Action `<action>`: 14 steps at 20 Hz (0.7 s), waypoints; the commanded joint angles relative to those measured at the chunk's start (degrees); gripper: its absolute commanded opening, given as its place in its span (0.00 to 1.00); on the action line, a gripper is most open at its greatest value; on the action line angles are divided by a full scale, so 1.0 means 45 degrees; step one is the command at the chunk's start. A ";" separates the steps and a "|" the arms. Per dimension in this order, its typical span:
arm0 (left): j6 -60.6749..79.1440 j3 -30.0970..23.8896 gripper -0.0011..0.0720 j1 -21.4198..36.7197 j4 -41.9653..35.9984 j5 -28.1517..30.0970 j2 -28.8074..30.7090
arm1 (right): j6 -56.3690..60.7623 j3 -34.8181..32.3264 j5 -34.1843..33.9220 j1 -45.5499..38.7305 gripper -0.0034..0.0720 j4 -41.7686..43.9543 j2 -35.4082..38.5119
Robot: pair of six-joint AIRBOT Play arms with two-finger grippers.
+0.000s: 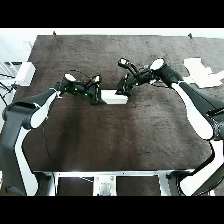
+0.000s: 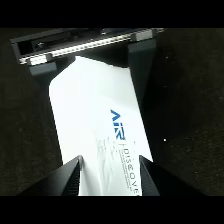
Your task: Fold the box and place the chain.
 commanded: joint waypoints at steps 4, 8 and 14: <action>0.0010 0.0010 0.75 0.0010 0.0005 0.0000 0.0010 | -0.0005 -0.0005 -0.0461 0.0053 0.43 0.0000 -0.0005; 0.0010 0.0010 0.75 0.0005 0.0005 0.0005 0.0010 | -0.0005 -0.0005 -0.0316 0.0233 0.39 -0.0010 -0.0005; 0.0010 0.0010 0.75 0.0010 0.0005 0.0010 0.0010 | 0.0005 -0.0010 -0.0131 0.0393 0.33 -0.0461 -0.0015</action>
